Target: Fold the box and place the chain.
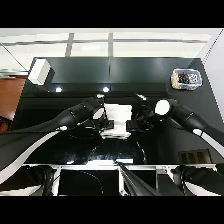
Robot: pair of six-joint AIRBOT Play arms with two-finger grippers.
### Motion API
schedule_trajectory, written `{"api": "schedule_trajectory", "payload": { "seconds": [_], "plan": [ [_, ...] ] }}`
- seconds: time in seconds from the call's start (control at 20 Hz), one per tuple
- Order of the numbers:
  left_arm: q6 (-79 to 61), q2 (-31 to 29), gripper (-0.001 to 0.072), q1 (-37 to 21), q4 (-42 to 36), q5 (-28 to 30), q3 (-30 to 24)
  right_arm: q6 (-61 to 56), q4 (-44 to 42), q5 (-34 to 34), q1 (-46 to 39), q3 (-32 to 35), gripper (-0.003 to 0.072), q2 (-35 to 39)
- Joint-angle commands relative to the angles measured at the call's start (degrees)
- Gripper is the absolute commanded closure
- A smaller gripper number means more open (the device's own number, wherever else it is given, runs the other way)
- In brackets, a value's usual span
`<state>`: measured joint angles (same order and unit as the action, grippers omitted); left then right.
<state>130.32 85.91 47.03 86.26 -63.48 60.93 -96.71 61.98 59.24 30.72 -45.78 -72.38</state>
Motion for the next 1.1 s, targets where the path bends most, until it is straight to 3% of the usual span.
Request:
{"api": "schedule_trajectory", "payload": {
  "seconds": [0.0,0.05,0.1,0.2,0.5,0.55,0.9,1.05],
  "plan": [
    [0.0,0.02,0.0681,-0.02,0.07,0.0,0.0,-19.85,17.94,-1.4,7.19,-4.22,0.0281,-0.28],
    [0.0,0.02,0.0681,-0.02,0.07,0.0,0.0,-22.62,19.65,-0.87,8.2,-5.35,0.0283,-0.72],
    [-0.02,0.02,0.0681,-0.02,0.09,0.02,0.0,-24.48,20.57,0.39,8.87,-6.49,0.0359,-1.44],
    [-0.02,0.02,0.0681,-0.02,0.11,0.07,0.0,-26.95,20.72,2.4,9.92,-8.46,0.0388,-3.41],
    [-0.02,0.02,0.0681,-0.02,0.13,0.31,0.0,-37.22,21.46,3.72,10.95,-9.27,0.0396,-7.08],
    [-0.02,0.02,0.0681,0.0,0.11,0.37,0.0,-38.66,21.44,3.5,10.95,-9.29,0.0461,-7.45],
    [0.0,0.02,0.0681,0.0,0.09,0.37,0.0,-40.09,21.62,4.68,10.95,-10.51,0.0485,-9.46],
    [0.0,0.02,0.0681,0.0,0.09,0.37,0.0,-40.54,21.59,4.66,10.95,-10.51,0.0593,-9.51]
  ]
}}
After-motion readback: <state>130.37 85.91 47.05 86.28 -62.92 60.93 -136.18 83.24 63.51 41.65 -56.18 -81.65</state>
